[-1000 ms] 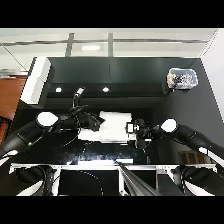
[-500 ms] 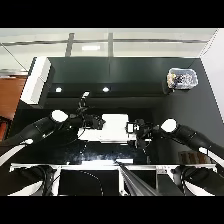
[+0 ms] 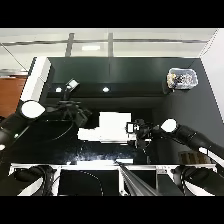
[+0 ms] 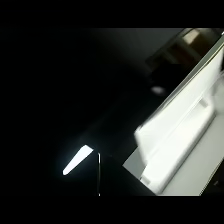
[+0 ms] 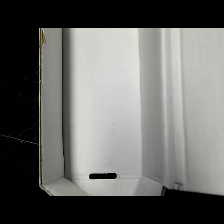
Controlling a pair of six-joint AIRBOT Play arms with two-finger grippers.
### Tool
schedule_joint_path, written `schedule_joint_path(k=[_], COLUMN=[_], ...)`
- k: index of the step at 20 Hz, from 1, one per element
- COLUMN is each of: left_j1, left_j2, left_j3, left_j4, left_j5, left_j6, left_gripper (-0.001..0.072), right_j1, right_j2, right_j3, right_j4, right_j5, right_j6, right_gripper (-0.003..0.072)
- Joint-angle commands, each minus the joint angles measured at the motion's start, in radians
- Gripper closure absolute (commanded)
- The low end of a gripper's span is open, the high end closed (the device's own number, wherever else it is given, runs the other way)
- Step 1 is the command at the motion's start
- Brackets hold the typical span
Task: Fold the box and place the chain.
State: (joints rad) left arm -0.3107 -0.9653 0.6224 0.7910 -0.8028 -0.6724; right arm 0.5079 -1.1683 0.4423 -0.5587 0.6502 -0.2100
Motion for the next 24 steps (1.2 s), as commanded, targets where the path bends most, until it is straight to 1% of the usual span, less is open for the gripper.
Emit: schedule_joint_path(k=[1,2,3,5,7,8,11,14,16,19,20,21,22,23,24], left_j1=[0.075,0.063,0.044,-0.006,-0.061,-0.084,-0.146,-0.204,-0.224,-0.235,-0.234,-0.235,-0.235,-0.235,-0.235], left_j2=[0.077,0.076,0.076,0.073,0.050,0.032,-0.017,-0.063,-0.086,-0.100,-0.100,-0.100,-0.100,-0.100,-0.100], left_j3=[-0.089,-0.119,-0.140,-0.169,-0.174,-0.172,-0.172,-0.172,-0.172,-0.172,-0.172,-0.172,-0.172,-0.172,-0.172], left_j4=[0.065,0.058,0.057,0.058,0.058,0.062,0.057,0.039,-0.030,-0.049,-0.048,-0.049,-0.049,-0.049,-0.056], left_j5=[-0.076,-0.072,-0.056,-0.031,-0.027,-0.021,0.046,0.081,0.119,0.171,0.166,0.157,0.139,0.121,0.111], left_j6=[0.150,0.237,0.306,0.470,0.590,0.601,0.600,0.600,0.595,0.595,0.594,0.594,0.594,0.594,0.594], left_gripper=[0.0467,0.0011,0.0000,0.0002,0.0005,0.0006,0.0007,0.0008,0.0008,0.0010,0.0039,0.0125,0.0287,0.0410,0.0441], right_j1=[0.001,0.001,0.001,0.001,0.001,0.001,0.001,0.001,0.001,0.001,0.001,0.001,0.001,0.001,0.001], right_j2=[0.000,0.000,0.000,0.000,0.000,0.000,0.000,0.000,0.000,0.000,0.000,0.000,0.000,0.000,0.000], right_j3=[0.000,0.000,0.000,0.000,0.000,0.000,0.000,0.000,0.000,0.000,0.000,0.000,0.000,0.000,0.000], right_j4=[0.000,0.000,0.000,0.000,0.000,0.000,0.000,0.000,0.000,0.000,0.000,0.000,0.000,0.000,0.000], right_j5=[0.000,0.000,0.000,0.000,0.000,0.000,0.000,0.000,0.000,0.000,0.000,0.000,0.000,0.000,0.000], right_j6=[0.000,0.000,0.000,0.000,0.000,0.000,0.000,0.000,0.000,0.000,0.000,0.000,0.000,0.000,0.000], right_gripper=[0.0195,0.0195,0.0195,0.0195,0.0195,0.0195,0.0195,0.0195,0.0195,0.0196,0.0195,0.0195,0.0196,0.0195,0.0195])
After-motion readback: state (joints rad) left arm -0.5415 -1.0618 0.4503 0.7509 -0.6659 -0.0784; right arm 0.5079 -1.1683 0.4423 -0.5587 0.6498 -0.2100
